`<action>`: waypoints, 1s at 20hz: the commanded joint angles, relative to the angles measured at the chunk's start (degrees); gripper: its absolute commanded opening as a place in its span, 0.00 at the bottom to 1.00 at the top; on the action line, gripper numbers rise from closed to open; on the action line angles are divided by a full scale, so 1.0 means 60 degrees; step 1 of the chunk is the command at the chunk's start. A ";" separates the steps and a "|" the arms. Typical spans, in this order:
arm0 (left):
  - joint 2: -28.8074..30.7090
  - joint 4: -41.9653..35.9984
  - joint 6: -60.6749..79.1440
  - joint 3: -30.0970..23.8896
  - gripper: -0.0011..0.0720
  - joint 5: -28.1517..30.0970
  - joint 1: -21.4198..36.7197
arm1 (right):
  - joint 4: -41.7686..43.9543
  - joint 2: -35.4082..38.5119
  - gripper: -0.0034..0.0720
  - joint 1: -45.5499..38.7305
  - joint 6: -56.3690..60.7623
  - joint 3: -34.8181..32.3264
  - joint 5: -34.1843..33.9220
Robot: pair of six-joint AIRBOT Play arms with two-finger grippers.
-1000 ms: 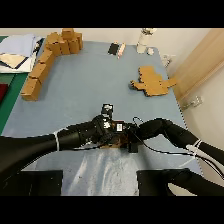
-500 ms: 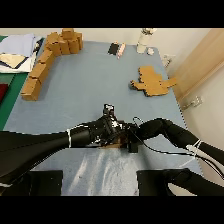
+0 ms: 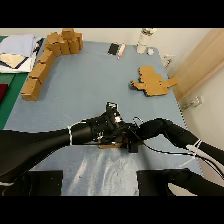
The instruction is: Fold the box.
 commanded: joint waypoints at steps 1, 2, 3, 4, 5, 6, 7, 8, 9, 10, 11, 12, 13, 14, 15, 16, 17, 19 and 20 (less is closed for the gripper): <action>0.0044 -0.0011 0.0066 0.0215 0.69 -0.0412 0.0171 | 0.0000 -0.0004 0.68 0.0007 -0.0015 -0.0004 0.0011; 0.0109 -0.0040 0.0262 0.0215 0.69 -0.0663 0.0237 | 0.0000 -0.0007 0.68 0.0007 -0.0015 -0.0004 0.0011; 0.0175 -0.0055 0.0484 0.0215 0.69 -0.0900 0.0313 | 0.0004 -0.0004 0.68 0.0007 -0.0015 -0.0004 0.0015; 0.0244 -0.0120 0.0667 0.0215 0.69 -0.1133 0.0379 | 0.0000 -0.0004 0.68 0.0007 -0.0015 -0.0004 0.0011; 0.0306 -0.0153 0.0911 0.0215 0.69 -0.1333 0.0470 | 0.0000 -0.0007 0.68 0.0007 -0.0015 -0.0004 0.0011; 0.0357 -0.0189 0.1071 0.0211 0.69 -0.1548 0.0561 | 0.0000 -0.0004 0.68 0.0007 -0.0015 -0.0004 0.0011; 0.0382 -0.0255 0.1268 0.0211 0.69 -0.1639 0.0648 | 0.0000 -0.0004 0.68 0.0007 -0.0015 -0.0004 0.0011; 0.0390 -0.0412 0.1417 0.0211 0.68 -0.1574 0.0754 | 0.0000 -0.0007 0.68 0.0007 -0.0015 -0.0004 0.0011; 0.0393 -0.0583 0.1599 0.0211 0.68 -0.1468 0.0841 | 0.0000 -0.0004 0.68 0.0007 -0.0015 -0.0004 0.0011; 0.0390 -0.0809 0.1770 0.0211 0.68 -0.1348 0.0951 | 0.0000 -0.0007 0.68 0.0007 -0.0015 -0.0004 0.0011; 0.0393 -0.1078 0.1963 0.0211 0.68 -0.1264 0.1096 | 0.0000 -0.0004 0.68 0.0007 -0.0015 -0.0004 0.0011; 0.0393 -0.1435 0.2200 0.0211 0.68 -0.1275 0.1290 | 0.0000 -0.0004 0.68 0.0007 -0.0015 -0.0004 0.0011; 0.0397 -0.1865 0.2524 0.0211 0.68 -0.1290 0.1519 | 0.0000 -0.0004 0.68 0.0007 -0.0015 -0.0004 0.0011; 0.0412 -0.2251 0.2772 0.0211 0.68 -0.1308 0.1756 | 0.0000 -0.0004 0.68 0.0007 -0.0015 -0.0004 0.0011; 0.0415 -0.2492 0.2943 0.0211 0.68 -0.1311 0.1960 | 0.0000 -0.0004 0.68 0.0007 -0.0015 -0.0004 0.0011; 0.0415 -0.2732 0.3078 0.0211 0.68 -0.1308 0.2160 | 0.0000 -0.0004 0.68 0.0007 -0.0015 -0.0004 0.0011; 0.0415 -0.2922 0.3228 0.0211 0.68 -0.1308 0.2320 | 0.0000 -0.0007 0.68 0.0007 -0.0015 -0.0004 0.0011; 0.0415 -0.3246 0.3486 0.0211 0.65 -0.1373 0.2674 | 0.0000 -0.0004 0.68 0.0007 -0.0015 -0.0004 0.0011; 0.0412 -0.3395 0.3559 0.0211 0.64 -0.1428 0.2849 | 0.0000 -0.0004 0.68 0.0007 -0.0015 -0.0004 0.0011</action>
